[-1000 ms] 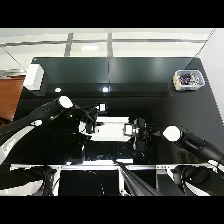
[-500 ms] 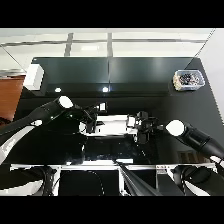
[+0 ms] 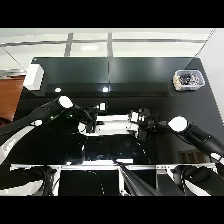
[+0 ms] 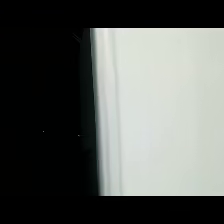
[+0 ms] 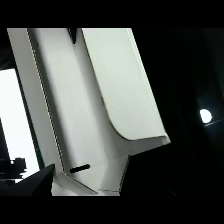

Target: Fold the box and place the chain.

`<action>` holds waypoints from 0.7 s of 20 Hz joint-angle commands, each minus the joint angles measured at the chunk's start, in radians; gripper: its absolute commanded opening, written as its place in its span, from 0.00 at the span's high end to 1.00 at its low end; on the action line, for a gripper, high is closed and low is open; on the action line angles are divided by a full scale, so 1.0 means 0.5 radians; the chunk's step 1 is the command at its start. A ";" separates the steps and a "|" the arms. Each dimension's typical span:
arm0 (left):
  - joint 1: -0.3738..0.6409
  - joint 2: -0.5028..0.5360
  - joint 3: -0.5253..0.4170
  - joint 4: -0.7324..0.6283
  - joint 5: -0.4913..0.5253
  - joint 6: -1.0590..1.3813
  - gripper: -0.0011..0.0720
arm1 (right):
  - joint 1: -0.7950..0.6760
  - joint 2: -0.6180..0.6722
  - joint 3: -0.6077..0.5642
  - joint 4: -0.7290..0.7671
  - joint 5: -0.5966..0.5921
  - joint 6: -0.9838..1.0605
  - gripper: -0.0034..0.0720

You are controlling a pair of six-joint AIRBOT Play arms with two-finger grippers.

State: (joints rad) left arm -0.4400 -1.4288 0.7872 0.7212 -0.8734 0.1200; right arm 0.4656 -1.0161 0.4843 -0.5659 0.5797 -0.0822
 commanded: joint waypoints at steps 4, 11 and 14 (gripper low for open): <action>-0.001 -0.001 0.002 0.001 -0.004 -0.001 0.95 | -0.031 -0.198 0.002 0.302 0.216 -0.455 0.06; -0.001 -0.001 0.002 0.001 -0.004 -0.001 0.95 | -0.030 -0.404 0.060 0.303 0.217 -0.584 0.06; -0.001 -0.001 0.002 0.001 -0.004 -0.001 0.95 | -0.031 -0.484 0.127 0.302 0.217 -0.557 0.07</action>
